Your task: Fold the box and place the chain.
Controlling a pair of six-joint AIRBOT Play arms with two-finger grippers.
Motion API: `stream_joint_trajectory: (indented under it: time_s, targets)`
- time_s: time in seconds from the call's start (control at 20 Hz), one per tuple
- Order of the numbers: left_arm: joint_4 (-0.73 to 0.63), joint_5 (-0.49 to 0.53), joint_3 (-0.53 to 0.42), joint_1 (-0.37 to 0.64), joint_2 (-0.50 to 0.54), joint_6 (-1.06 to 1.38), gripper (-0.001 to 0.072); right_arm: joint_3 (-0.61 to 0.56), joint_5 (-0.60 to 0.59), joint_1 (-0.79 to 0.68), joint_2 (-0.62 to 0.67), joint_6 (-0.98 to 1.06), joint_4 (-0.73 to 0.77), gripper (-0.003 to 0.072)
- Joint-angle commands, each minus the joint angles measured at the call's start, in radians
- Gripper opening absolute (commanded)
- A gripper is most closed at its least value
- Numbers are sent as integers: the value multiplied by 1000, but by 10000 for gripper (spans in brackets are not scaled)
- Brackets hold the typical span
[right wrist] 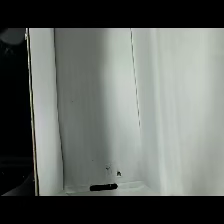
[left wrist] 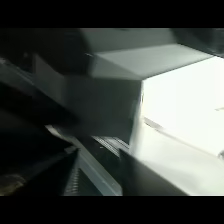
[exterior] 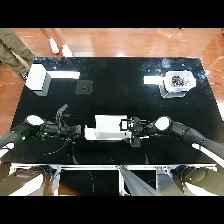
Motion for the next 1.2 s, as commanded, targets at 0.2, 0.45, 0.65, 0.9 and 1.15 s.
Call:
stream_joint_trajectory:
  time_s: [0.2, 0.45, 0.65, 0.9, 1.15]
  targets:
    - [-32, -81, 39, -5, 0, 22, 570, 0, 0, 0, 0, 0, 0, 332]
    - [-32, -130, 78, -5, 0, 23, 637, 0, 0, 0, 0, 0, 0, 333]
    - [-40, -143, 95, -20, 0, 21, 638, 0, 0, 0, 0, 0, 0, 332]
    - [-40, -108, 99, -93, 5, -38, 637, 0, 0, 0, 0, 0, 0, 333]
    - [-29, 37, 99, -186, 73, -198, 636, 0, 0, 0, 0, 0, 0, 333]
